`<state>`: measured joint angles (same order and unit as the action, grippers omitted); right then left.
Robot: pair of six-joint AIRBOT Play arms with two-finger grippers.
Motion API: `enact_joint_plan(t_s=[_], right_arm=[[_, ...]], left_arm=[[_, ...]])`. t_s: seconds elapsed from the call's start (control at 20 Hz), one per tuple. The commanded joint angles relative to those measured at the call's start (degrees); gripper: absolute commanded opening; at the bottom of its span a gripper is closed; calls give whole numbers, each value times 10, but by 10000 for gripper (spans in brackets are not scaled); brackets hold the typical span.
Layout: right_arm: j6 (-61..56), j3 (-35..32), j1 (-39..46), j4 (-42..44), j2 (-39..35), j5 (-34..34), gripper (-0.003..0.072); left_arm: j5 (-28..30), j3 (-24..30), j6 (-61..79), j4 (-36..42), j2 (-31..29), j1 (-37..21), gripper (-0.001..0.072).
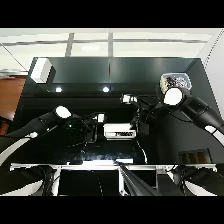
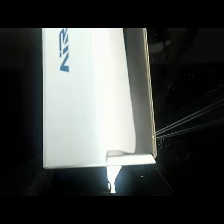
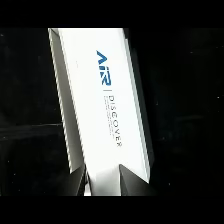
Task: Fold the box and place the chain.
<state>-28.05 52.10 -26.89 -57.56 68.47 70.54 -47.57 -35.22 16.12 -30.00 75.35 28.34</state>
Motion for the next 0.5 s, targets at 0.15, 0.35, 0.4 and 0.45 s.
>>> enact_joint_plan(t_s=[0.15, 0.35, 0.4, 0.45], right_arm=[[-9, 0, -16, -4, 0, 0, 235], [-24, 0, -16, -27, 0, -1, 265], [-24, 0, -16, -27, 0, -1, 265], [-24, 0, -16, -27, 0, -1, 264]], left_arm=[[0, 0, -1, 0, 0, 0, 438], [0, 0, -1, 0, 0, 0, 438], [0, 0, -1, 0, 0, 0, 438], [0, 0, -1, 0, 0, 0, 438]])
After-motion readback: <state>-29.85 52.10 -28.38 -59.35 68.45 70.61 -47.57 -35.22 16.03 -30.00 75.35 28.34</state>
